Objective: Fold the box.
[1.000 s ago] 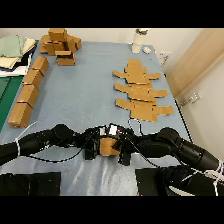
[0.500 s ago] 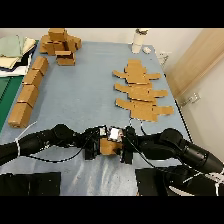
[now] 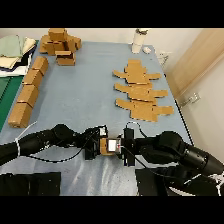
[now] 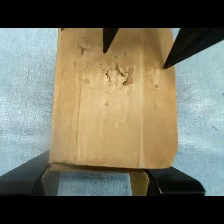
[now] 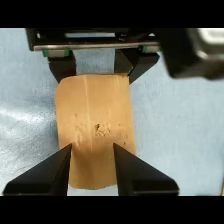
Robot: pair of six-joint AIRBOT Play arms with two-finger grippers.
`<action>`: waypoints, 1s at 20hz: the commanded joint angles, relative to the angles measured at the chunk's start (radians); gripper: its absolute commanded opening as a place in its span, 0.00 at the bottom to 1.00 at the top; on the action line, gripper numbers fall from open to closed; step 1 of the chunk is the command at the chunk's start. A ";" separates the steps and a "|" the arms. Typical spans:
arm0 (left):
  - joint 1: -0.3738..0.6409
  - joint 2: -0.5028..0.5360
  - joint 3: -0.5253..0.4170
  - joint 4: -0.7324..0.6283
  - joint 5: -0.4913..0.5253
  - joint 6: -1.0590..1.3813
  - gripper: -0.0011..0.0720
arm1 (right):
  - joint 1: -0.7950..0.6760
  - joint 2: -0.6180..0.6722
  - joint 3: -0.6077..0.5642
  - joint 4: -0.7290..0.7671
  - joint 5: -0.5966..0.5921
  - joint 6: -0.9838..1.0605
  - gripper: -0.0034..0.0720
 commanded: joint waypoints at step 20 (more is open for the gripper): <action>0.000 0.000 0.001 0.000 0.000 0.000 0.67 | 0.248 -0.001 0.001 -0.416 0.001 0.394 0.66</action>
